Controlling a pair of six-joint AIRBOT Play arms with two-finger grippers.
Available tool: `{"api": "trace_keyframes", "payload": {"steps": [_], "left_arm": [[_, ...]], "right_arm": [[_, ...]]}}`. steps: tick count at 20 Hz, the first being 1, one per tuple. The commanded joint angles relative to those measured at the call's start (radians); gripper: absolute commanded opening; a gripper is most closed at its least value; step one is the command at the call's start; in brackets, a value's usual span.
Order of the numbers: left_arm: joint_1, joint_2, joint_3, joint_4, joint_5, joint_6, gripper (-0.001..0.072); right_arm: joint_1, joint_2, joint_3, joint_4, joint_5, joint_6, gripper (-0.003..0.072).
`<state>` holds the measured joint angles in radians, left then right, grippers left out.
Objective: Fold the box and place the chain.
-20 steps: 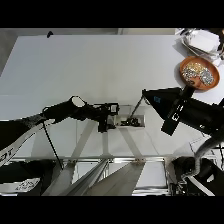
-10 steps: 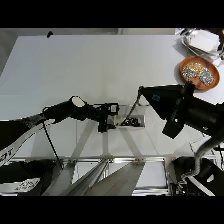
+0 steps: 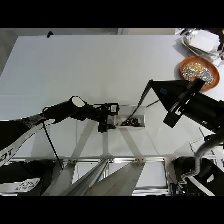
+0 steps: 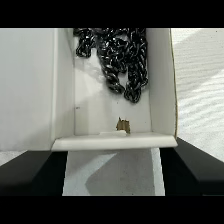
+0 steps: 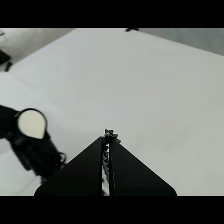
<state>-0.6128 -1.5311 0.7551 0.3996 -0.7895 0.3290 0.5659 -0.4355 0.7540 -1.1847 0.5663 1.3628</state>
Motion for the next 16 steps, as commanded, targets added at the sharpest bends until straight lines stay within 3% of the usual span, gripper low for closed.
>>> {"api": "trace_keyframes", "payload": {"steps": [1,7,11,16], "left_arm": [[0.000,0.000,0.000,0.000,0.000,0.000,0.0320],[0.000,0.000,0.000,0.000,0.000,0.000,0.0320],[0.000,0.000,0.000,0.000,0.000,0.000,0.0320],[0.000,0.000,0.000,0.000,0.000,0.000,0.0320]], "right_arm": [[-0.020,0.025,0.001,-0.206,0.034,0.168,0.0018],[-0.160,0.100,0.001,-0.237,0.294,0.209,0.0018],[-0.182,0.145,0.001,-0.217,0.317,0.209,0.0019],[-0.180,0.134,-0.002,-0.035,0.348,0.177,0.0019]]}}
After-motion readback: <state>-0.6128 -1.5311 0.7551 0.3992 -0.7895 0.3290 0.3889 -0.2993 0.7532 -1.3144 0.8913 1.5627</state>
